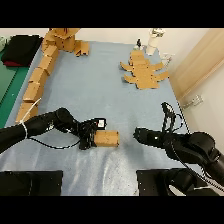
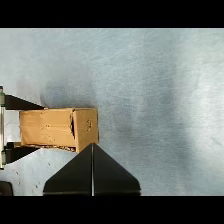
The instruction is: Fold the box.
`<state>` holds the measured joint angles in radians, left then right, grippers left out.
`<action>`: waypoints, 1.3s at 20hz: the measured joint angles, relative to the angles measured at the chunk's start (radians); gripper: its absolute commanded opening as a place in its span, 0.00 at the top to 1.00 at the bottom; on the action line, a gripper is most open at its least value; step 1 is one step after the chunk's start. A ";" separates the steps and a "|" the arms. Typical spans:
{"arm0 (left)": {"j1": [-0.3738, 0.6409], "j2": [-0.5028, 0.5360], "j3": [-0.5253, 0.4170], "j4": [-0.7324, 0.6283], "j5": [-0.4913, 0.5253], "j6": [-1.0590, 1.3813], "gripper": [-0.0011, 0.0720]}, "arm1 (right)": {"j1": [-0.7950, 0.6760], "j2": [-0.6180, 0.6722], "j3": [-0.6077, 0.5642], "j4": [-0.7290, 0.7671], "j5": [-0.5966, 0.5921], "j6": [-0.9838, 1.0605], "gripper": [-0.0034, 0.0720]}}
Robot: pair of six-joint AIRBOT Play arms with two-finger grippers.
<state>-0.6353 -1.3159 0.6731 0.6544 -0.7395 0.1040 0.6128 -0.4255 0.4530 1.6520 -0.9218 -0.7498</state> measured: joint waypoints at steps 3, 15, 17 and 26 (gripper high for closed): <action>0.000 0.001 0.007 0.000 -0.001 -0.030 0.52 | 0.000 0.000 0.000 -0.016 -0.003 0.024 0.95; 0.238 0.037 0.328 0.423 0.086 -0.840 0.52 | 0.000 0.000 0.000 -0.091 -0.004 0.053 0.95; 0.327 -0.027 0.433 0.453 0.094 -0.950 0.52 | 0.000 0.000 0.000 -0.108 -0.004 0.053 0.95; 0.554 -0.426 0.900 0.503 0.034 -1.297 0.52 | 0.000 -0.024 0.000 -0.158 -0.004 0.054 0.95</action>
<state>-0.0818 -1.7416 1.5726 1.1576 -0.7055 -1.1927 0.6132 -0.4496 0.4530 1.4937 -0.9257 -0.6960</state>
